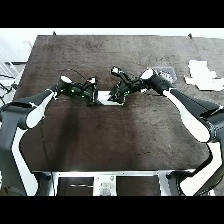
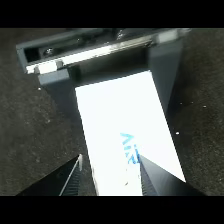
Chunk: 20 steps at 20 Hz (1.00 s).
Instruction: Fold the box and place the chain.
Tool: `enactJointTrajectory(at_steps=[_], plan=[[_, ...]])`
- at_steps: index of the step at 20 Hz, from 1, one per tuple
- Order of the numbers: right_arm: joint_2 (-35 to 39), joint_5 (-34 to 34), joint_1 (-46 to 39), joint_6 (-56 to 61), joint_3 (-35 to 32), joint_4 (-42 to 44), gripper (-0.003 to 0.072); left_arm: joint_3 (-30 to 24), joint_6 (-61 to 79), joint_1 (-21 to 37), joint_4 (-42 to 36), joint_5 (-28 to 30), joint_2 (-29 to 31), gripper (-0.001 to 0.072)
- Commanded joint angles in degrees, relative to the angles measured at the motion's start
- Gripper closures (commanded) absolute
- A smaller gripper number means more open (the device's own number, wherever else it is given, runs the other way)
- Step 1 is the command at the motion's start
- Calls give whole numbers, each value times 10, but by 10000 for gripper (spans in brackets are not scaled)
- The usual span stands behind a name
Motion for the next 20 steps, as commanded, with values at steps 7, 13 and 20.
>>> enactJointTrajectory(at_steps=[7, 13, 20], plan=[[2, 56, -30, -48, 16, 98, 247, 0, -1, 0, -1, 1, 0, 292], [-6, 53, -33, -47, -2, 111, 670, 0, -1, 0, -1, 1, 0, 292], [-51, 45, -33, -13, -13, 109, 671, 0, -1, 0, -1, 1, 0, 291]])
